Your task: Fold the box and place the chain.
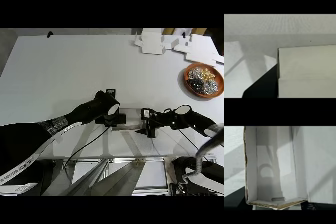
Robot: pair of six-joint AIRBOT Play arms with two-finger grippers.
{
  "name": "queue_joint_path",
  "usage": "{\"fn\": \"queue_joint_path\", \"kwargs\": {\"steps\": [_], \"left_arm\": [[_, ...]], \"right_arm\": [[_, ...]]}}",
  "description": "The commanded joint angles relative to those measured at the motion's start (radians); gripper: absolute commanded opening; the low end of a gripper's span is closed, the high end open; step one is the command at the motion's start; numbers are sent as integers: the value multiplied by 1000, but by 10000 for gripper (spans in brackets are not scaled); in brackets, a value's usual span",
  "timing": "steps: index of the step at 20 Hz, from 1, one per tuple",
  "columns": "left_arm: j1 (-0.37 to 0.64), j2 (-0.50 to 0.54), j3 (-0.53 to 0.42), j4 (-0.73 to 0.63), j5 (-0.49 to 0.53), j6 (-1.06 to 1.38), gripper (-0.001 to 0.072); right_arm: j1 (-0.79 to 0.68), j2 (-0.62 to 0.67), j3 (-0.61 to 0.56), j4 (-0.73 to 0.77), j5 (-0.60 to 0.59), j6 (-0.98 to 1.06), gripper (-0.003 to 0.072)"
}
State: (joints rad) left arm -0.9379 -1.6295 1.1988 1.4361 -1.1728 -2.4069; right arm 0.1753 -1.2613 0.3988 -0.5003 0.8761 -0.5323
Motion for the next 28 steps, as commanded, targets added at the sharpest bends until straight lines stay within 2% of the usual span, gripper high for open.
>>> {"fn": "queue_joint_path", "kwargs": {"steps": [1,2,5,7,8,10,11,14,15,20,22,25,26,28], "left_arm": [[-1,0,1,-7,-15,-1,152],[-1,1,1,-7,-18,-1,219],[-1,1,1,-8,-22,-1,198],[-1,1,1,-10,-32,0,26],[-1,1,1,-13,-33,2,4],[-1,1,1,-21,-34,2,4],[-1,2,1,-27,-33,2,34],[11,34,1,-29,-27,45,304],[18,52,1,-31,-27,132,336],[79,174,1,-40,-66,491,353],[105,239,1,-78,-146,614,353],[145,353,-4,-143,-320,788,353],[158,397,-23,-142,-331,869,353],[193,491,-117,-148,-266,1147,369]], "right_arm": [[0,0,0,0,0,0,466],[0,0,0,0,0,0,466],[0,0,0,0,0,0,466],[0,0,0,0,0,0,466],[0,0,0,0,0,0,466],[0,0,0,0,0,0,466],[0,0,0,0,0,0,466],[0,0,0,0,0,0,466],[0,0,0,0,0,0,466],[0,0,0,0,0,0,466],[0,0,0,0,0,0,466],[0,0,0,0,0,0,466],[0,0,0,0,0,0,466],[0,0,0,0,0,0,466]]}}
